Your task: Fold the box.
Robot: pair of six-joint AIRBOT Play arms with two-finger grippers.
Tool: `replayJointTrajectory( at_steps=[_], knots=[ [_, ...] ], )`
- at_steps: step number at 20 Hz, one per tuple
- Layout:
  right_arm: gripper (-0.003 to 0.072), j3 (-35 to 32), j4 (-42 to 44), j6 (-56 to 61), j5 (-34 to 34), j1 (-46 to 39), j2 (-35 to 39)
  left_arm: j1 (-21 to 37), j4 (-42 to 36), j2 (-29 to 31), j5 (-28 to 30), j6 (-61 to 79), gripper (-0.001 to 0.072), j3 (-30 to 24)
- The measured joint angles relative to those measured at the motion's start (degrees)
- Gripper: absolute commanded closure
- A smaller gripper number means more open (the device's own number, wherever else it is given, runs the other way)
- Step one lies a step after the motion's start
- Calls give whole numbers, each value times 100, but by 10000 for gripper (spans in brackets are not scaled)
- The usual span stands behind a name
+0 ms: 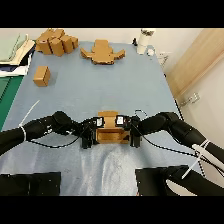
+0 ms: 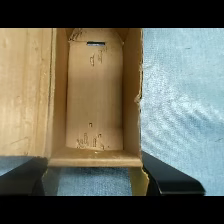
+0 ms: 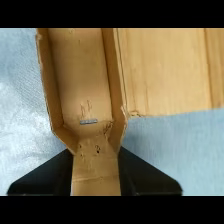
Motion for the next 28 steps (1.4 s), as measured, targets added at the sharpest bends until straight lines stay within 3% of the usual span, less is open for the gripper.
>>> replayJointTrajectory(
  at_steps=[3, 4, 13, 14, 15, 16, 17, 18, 20, 23, 25, 28],
  knots=[
    [347, 2, 273, -426, 96, 4, -15, 0, 0, 0, 0, 0, 242, 0],
    [405, 2, 332, -549, 133, 4, -20, 0, -2, 0, 0, -2, 241, 0],
    [427, 0, 568, -918, 415, 343, -107, 0, 0, 0, 0, -2, 241, 0],
    [413, 2, 597, -931, 496, 409, -157, 0, 0, 0, 0, -2, 241, 0],
    [310, 2, 619, -933, 557, 468, -216, 0, 0, 0, 0, -2, 242, 0],
    [154, 2, 647, -933, 608, 525, -271, 0, 0, 0, 0, -2, 242, 0],
    [84, 2, 667, -938, 638, 575, -319, 0, 0, 0, 0, -2, 242, 0],
    [45, 2, 688, -940, 662, 621, -363, 0, 0, 0, 0, 0, 241, 0],
    [44, 2, 713, -940, 713, 682, -417, 0, 0, 0, 0, 0, 242, 0],
    [72, 2, 686, -789, 717, 726, -439, 0, 0, 0, 0, 2, 242, 0],
    [272, 2, 533, -466, 715, 739, -382, 0, 0, 0, 0, 2, 242, 0],
    [355, 44, -254, 348, 553, 739, -118, 0, 0, 0, 2, -2, 241, 0]
  ],
)
